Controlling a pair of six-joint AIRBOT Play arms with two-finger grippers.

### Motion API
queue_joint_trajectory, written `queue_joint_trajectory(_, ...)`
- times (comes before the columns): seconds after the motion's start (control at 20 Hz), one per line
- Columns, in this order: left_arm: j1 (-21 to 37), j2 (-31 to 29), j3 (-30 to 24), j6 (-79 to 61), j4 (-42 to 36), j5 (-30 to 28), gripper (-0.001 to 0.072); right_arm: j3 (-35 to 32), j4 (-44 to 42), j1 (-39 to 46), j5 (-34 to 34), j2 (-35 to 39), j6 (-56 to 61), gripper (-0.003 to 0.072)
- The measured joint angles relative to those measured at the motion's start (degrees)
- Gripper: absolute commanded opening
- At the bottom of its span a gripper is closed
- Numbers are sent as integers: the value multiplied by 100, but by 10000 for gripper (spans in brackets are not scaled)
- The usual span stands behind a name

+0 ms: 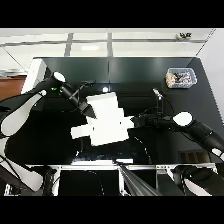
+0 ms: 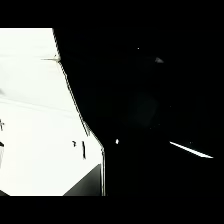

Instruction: Fold the box and place the chain.

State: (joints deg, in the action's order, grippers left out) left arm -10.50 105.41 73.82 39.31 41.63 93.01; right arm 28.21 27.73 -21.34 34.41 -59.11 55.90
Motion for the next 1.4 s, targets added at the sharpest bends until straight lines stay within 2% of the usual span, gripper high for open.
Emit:
queue_joint_trajectory(0.05,-44,7,55,-22,111,-68,183,0,-2,0,0,0,0,15)
queue_joint_trajectory(0.15,-125,11,146,-107,238,-98,118,0,0,0,0,0,0,15)
queue_joint_trajectory(0.2,-157,11,177,-149,291,-114,27,0,0,0,2,0,0,16)
queue_joint_trajectory(0.25,-177,11,199,-212,310,-118,26,0,0,0,2,0,0,18)
queue_joint_trajectory(0.3,-195,4,216,-254,315,-114,25,0,-4,0,2,0,0,124)
queue_joint_trajectory(0.35,-212,-2,227,-271,350,-140,25,0,-2,15,4,0,2,437)
queue_joint_trajectory(0.4,-216,-24,234,-271,400,-162,24,4,-2,66,17,0,2,630)
queue_joint_trajectory(0.5,-223,-136,243,-291,422,-179,23,85,155,273,208,7,0,630)
queue_joint_trajectory(0.65,-262,-560,125,-289,420,-190,22,472,955,868,1023,17,0,629)
queue_joint_trajectory(0.75,-352,-1023,-184,-350,393,-402,23,802,1617,1305,1661,31,-20,629)
queue_joint_trajectory(0.85,-538,-1602,-726,-662,286,-962,27,1038,2203,1661,2083,35,-146,629)
queue_joint_trajectory(1.0,-890,-2142,-1408,-1523,190,-1954,27,1211,2892,1958,2157,35,-356,629)
queue_joint_trajectory(1.15,-1233,-2267,-1694,-2330,190,-2586,26,1274,3305,2074,1926,35,-461,629)
queue_joint_trajectory(1.25,-1440,-2256,-1775,-2699,374,-2970,26,1239,3338,2105,1729,37,-667,631)
queue_joint_trajectory(1.4,-1716,-2179,-1834,-3010,660,-3670,27,1099,2885,2118,1539,31,-1488,632)
